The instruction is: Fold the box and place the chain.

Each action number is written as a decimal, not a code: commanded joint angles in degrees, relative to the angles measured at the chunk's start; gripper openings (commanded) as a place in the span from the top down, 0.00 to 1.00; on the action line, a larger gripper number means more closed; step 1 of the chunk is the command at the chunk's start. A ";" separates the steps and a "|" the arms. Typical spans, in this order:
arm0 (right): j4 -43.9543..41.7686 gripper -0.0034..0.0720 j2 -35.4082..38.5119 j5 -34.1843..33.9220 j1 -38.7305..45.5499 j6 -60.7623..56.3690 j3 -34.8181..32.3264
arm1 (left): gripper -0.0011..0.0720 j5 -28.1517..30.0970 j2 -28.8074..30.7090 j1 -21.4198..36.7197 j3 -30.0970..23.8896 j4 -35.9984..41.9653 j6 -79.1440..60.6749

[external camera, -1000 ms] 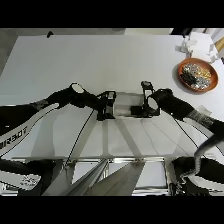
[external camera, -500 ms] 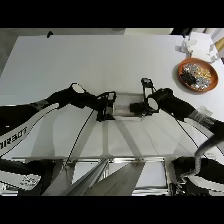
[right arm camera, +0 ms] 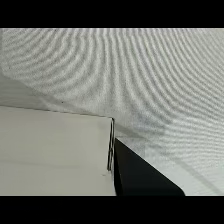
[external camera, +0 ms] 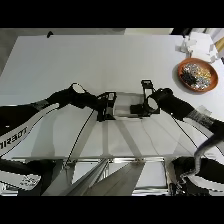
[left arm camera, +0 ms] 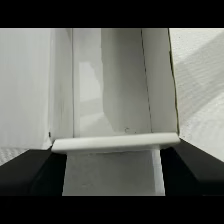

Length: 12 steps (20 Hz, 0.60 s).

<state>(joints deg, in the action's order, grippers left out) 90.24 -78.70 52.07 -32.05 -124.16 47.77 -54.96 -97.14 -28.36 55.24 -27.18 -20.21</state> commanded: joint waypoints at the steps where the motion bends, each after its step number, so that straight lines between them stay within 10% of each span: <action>1: 0.15 0.91 -0.72 2.51 -0.02 0.13 -0.04 | 0.64 0.09 0.02 0.04 0.00 -0.09 0.02; 4: 0.15 0.93 -0.72 2.34 -0.04 0.22 -0.04 | 0.64 0.11 0.02 0.07 0.00 -0.09 0.02; 7: -0.04 0.52 -0.70 1.95 -0.04 1.64 -0.04 | 0.64 0.09 0.02 0.07 0.00 -0.09 0.02; 12: 0.04 0.51 4.26 3.04 -0.02 9.57 -0.04 | 0.64 0.09 0.02 0.07 0.00 -0.09 0.00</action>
<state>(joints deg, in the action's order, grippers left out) 90.26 -77.06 55.00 -32.08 -119.57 47.62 -55.44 -97.14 -28.38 55.22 -27.42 -20.23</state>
